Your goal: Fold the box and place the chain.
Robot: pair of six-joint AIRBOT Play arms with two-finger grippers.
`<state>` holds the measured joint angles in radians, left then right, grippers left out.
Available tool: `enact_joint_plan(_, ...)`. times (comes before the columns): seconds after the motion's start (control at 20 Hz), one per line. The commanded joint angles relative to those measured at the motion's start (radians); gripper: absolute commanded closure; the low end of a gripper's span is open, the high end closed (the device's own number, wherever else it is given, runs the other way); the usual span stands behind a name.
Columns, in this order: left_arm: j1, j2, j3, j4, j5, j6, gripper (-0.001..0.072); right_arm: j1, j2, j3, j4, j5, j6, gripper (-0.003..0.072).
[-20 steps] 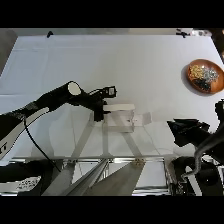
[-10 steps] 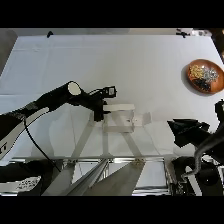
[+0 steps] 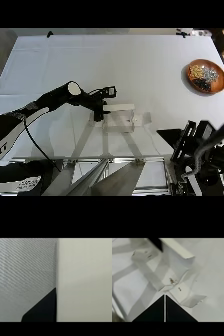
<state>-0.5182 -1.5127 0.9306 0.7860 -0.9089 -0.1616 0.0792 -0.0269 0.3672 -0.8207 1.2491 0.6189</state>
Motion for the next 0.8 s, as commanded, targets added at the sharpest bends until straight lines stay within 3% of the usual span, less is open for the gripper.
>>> enact_joint_plan(0.0, -0.001, 0.001, 0.000, 0.000, 0.000, 0.000, 0.0694, 0.001, -0.011, 0.000, 0.037, 0.177, -0.396, 0.0680)
enact_joint_plan(0.15, -0.001, 0.001, 0.000, 0.000, 0.000, 0.000, 0.0694, 0.001, -0.033, -0.001, -0.048, 0.160, -0.396, 0.0680)
enact_joint_plan(0.25, -0.001, 0.001, 0.000, 0.000, 0.000, 0.000, 0.0694, 0.001, -0.086, -0.017, -0.028, 0.115, -0.438, 0.0678)
enact_joint_plan(0.5, -0.001, 0.001, 0.000, 0.000, 0.000, 0.000, 0.0694, 0.032, -0.343, -0.048, 0.047, 0.039, -0.483, 0.0678)
enact_joint_plan(0.65, -0.001, 0.001, 0.000, 0.000, -0.001, 0.000, 0.0694, 0.119, -0.492, -0.029, -0.022, -0.039, -0.274, 0.0678)
enact_joint_plan(0.75, -0.001, 0.001, 0.000, -0.001, 0.000, 0.000, 0.0694, 0.179, -0.544, 0.021, -0.155, -0.076, -0.092, 0.0678)
